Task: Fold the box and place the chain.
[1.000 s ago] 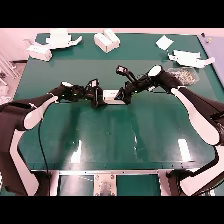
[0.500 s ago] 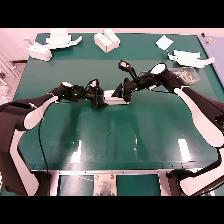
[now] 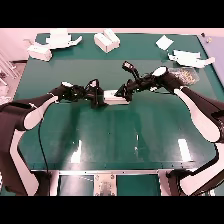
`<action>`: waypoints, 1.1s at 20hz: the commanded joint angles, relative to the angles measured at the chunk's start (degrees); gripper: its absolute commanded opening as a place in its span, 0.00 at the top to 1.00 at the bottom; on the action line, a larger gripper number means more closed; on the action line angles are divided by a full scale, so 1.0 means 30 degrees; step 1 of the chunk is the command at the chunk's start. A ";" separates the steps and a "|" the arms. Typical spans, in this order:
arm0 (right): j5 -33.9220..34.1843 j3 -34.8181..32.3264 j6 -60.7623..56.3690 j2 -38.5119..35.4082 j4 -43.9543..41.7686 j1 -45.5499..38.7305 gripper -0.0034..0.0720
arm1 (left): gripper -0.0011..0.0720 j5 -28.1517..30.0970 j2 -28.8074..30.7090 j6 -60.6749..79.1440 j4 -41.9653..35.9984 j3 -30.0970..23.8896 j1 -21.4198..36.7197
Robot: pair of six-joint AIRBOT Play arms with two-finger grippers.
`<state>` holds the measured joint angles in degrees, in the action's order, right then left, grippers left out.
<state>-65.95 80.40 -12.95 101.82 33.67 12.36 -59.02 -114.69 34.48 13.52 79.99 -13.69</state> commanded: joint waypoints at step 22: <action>0.0889 -0.2273 -0.0525 0.0211 -0.0197 -0.0066 0.95 | 0.34 0.0007 0.0015 0.0015 0.0000 0.0000 0.0015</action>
<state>-63.24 74.15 -13.17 102.17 32.23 12.16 -59.13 -114.69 34.63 13.56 79.96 -13.65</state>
